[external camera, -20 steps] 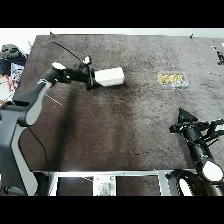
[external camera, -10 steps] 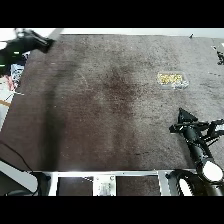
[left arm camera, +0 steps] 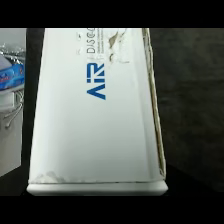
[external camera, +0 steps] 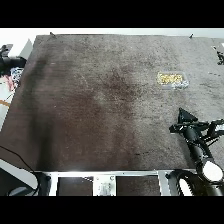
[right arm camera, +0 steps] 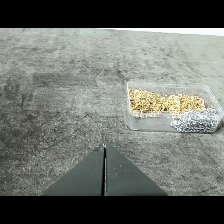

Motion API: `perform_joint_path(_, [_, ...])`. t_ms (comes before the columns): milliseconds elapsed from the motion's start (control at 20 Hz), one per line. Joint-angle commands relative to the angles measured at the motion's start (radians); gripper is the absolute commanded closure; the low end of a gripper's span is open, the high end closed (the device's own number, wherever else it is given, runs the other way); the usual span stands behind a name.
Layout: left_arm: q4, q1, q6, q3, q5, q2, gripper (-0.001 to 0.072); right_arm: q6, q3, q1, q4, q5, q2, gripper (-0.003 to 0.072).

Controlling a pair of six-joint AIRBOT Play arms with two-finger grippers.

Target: Fold the box and place the chain.

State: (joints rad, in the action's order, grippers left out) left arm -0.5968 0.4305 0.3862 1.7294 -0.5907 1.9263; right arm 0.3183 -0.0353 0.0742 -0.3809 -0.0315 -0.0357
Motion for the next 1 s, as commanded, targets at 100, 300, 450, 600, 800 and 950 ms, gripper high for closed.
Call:
perform_joint_path(100, [-0.029, 0.014, 0.024, -0.024, 0.060, 0.111, 0.0698, 0.000, 0.000, 0.000, 0.000, 0.000, 0.000, 0.0672])
perform_joint_path(300, [-0.029, 0.014, 0.024, -0.025, 0.103, 0.149, 0.0697, 0.000, 0.000, 0.000, 0.000, 0.000, 0.000, 0.0672])
perform_joint_path(450, [-0.029, 0.014, 0.024, -0.025, 0.123, 0.154, 0.0698, 0.000, 0.000, 0.000, 0.000, 0.000, 0.000, 0.0672])
perform_joint_path(600, [-0.029, 0.015, 0.024, -0.025, 0.157, 0.155, 0.0698, 0.000, 0.000, 0.000, 0.000, 0.000, 0.000, 0.0672])
perform_joint_path(800, [-0.029, 0.014, 0.024, -0.025, 0.161, 0.155, 0.0697, 0.000, 0.000, 0.000, 0.000, 0.000, 0.000, 0.0672])
perform_joint_path(950, [-0.029, 0.015, 0.016, -0.025, 0.154, 0.155, 0.0697, 0.000, 0.000, 0.000, 0.000, 0.000, 0.000, 0.0672])
